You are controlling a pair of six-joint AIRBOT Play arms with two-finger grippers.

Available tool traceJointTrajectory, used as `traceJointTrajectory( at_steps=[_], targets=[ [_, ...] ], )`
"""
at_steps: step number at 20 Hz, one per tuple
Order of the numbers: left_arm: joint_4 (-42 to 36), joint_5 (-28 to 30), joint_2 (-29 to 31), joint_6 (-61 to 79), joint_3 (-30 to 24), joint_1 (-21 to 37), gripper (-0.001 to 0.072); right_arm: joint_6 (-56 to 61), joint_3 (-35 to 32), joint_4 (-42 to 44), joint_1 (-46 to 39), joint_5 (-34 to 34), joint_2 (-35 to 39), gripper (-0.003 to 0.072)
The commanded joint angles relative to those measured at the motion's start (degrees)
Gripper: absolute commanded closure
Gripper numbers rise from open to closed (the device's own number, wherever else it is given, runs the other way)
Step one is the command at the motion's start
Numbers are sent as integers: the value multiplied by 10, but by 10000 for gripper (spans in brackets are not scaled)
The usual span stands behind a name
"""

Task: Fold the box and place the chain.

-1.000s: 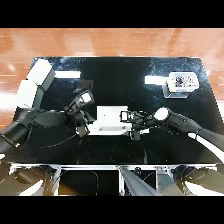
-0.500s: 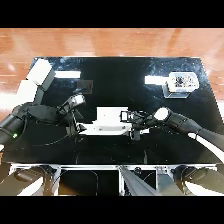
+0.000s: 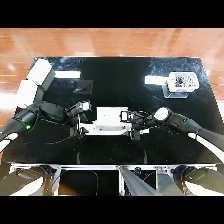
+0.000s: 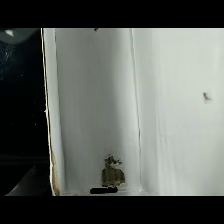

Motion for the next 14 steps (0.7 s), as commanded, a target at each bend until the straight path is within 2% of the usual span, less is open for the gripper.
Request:
traceJointTrajectory(
  at_steps=[1, 6, 10, 14],
  targets=[
    [-14, -31, -21, 18, 0, -14, 86, 0, 0, 0, 0, 0, 0, 205],
    [-12, -45, -33, 18, 2, -58, 86, 0, 0, 0, 0, 0, 0, 205],
    [-12, -75, -33, 18, 2, -61, 86, 0, 0, 0, 0, 0, 0, 205],
    [-13, -76, -33, 18, 2, -65, 90, 0, 0, 0, 0, 0, 0, 205]
  ],
)
